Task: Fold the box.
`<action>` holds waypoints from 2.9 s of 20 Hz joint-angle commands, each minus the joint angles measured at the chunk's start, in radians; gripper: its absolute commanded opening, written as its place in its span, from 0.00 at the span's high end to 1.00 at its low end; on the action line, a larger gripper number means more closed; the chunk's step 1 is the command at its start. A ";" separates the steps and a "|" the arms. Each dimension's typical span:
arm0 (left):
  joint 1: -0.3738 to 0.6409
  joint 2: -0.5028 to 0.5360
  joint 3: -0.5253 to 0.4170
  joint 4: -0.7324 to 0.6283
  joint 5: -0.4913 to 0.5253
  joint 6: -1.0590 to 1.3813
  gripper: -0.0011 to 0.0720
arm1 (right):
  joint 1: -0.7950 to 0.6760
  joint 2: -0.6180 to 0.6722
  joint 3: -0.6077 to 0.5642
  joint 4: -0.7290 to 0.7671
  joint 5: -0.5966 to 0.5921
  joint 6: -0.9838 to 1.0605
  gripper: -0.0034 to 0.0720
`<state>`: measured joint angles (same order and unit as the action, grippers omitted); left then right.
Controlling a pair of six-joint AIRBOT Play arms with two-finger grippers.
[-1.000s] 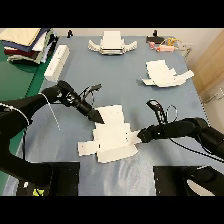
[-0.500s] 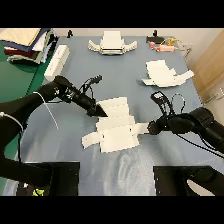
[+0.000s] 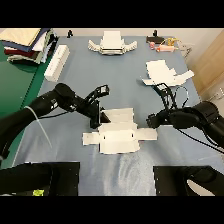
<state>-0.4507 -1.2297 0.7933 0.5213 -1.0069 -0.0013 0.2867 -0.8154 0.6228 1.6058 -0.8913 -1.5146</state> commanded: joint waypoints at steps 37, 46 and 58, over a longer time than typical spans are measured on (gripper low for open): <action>-0.260 0.239 -0.267 0.089 0.315 0.052 0.97 | 0.000 -0.001 0.020 0.004 0.071 0.053 0.41; -0.258 0.240 -0.240 0.089 0.331 -0.012 0.97 | 0.000 -0.001 0.020 0.007 0.060 0.052 0.42; -0.258 0.217 -0.231 0.089 0.342 -0.018 0.97 | 0.000 0.000 0.020 0.034 -0.093 0.046 0.95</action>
<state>-0.7097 -1.0088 0.5610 0.6079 -0.6666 -0.0189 0.2867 -0.8162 0.6430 1.6268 -0.9062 -1.4624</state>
